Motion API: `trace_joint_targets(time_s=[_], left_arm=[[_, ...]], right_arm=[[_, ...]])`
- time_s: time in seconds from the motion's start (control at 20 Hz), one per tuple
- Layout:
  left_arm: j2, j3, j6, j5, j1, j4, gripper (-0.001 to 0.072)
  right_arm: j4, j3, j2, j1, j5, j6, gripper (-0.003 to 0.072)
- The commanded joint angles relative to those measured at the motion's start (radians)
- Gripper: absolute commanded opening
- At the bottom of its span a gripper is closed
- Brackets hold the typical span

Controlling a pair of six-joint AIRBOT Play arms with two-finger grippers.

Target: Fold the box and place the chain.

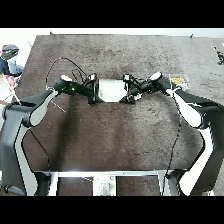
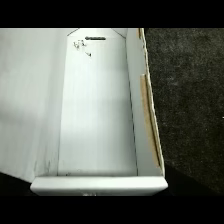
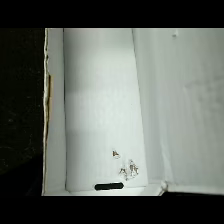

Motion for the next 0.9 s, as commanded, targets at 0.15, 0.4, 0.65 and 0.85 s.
trace_joint_targets(time_s=[0.15,0.4,0.65,0.85], left_arm=[[0.000,0.001,0.000,0.000,0.000,0.000,0.0410],[0.000,0.001,0.000,0.000,-0.001,0.000,0.0410],[0.000,0.001,0.000,0.000,-0.001,0.000,0.0410],[0.000,0.001,0.000,0.000,-0.001,0.000,0.0410]], right_arm=[[0.001,0.000,0.000,0.001,0.001,0.000,0.0329],[-0.008,0.000,0.042,-0.027,0.018,0.102,0.0720],[-0.091,0.000,0.077,-0.067,0.100,0.103,0.0720],[-0.066,0.000,0.140,-0.100,0.112,0.165,0.0713]])
